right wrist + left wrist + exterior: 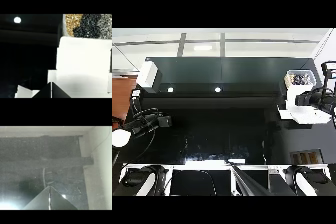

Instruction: Fold the box and place the chain.

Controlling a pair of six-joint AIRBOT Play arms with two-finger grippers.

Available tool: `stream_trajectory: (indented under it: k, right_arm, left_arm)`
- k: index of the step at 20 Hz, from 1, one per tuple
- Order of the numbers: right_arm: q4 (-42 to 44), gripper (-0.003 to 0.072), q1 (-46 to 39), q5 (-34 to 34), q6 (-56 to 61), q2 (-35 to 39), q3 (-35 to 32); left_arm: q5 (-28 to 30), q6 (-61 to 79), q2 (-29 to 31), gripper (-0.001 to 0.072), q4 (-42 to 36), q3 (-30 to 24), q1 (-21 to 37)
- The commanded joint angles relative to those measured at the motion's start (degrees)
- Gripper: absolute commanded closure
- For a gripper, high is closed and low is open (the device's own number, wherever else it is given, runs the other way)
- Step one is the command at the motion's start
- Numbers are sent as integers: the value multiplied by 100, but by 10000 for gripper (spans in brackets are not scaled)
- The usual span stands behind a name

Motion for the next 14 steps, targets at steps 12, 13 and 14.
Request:
stream_trajectory:
  k: [12, 13, 14]
  right_arm:
    - [11, 671, 2, -20, 0, -4, -2]
    - [96, 671, 2, -96, 0, -4, -2]
    - [247, 671, 2, -157, 0, -4, -2]
  left_arm:
    - [9, 0, 35, 684, 0, 0, -4]
    - [76, 0, 35, 684, 2, 0, -4]
    - [243, 0, 35, 684, -2, 0, -4]
